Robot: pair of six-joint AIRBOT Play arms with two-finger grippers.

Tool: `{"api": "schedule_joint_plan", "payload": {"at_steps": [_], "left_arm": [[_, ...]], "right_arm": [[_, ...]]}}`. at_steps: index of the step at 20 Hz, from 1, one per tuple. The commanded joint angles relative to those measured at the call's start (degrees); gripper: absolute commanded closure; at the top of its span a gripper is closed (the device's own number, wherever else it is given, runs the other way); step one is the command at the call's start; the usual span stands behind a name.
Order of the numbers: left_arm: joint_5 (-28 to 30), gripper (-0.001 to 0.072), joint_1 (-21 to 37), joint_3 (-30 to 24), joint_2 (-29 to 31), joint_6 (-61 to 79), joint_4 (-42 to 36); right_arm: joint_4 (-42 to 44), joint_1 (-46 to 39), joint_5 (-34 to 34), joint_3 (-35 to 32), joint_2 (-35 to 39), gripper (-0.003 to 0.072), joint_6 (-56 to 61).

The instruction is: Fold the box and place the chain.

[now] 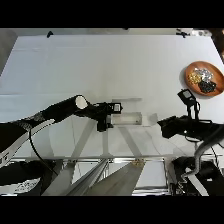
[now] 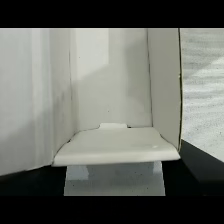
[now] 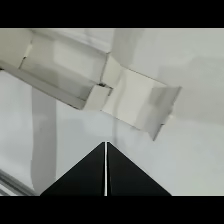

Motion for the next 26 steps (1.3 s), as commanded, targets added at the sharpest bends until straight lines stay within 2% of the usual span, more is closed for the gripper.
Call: {"api": "schedule_joint_plan", "payload": {"at_steps": [1,3,4,6,8,12,21,26], "left_arm": [[0.0,0.0274,0.0,0.0,0.0,0.0,0.0],[0.0,0.0274,0.0,0.0,0.0,0.0,0.0],[0.0,0.0274,0.0,0.0,0.0,0.0,0.0],[0.0,0.0274,0.0,0.0,0.0,0.0,0.0],[0.0,0.0274,0.0,0.0,0.0,0.0,0.0],[0.0,0.0274,0.0,0.0,0.0,0.0,0.0],[0.0,0.0274,0.0,0.0,0.0,0.0,0.0],[0.0,0.0274,0.0,0.0,0.0,0.0,0.0]], "right_arm": [[-0.3,-8.9,12.1,9.5,-12.3,0.0683,-4.5],[0.2,-15.8,19.8,16.8,-21.2,0.0682,-8.0],[1.9,-18.7,20.1,19.4,-25.1,0.0682,-8.2],[5.0,-23.2,17.2,20.3,-30.7,0.0682,-8.7],[3.6,-25.3,16.3,20.3,-35.9,0.0680,-9.2],[2.3,-23.5,10.6,20.1,-42.6,0.0679,-10.2],[1.1,-10.0,2.4,18.3,-51.0,0.0677,-12.7],[1.4,-9.3,4.0,17.2,-51.0,0.0678,-13.8]]}}
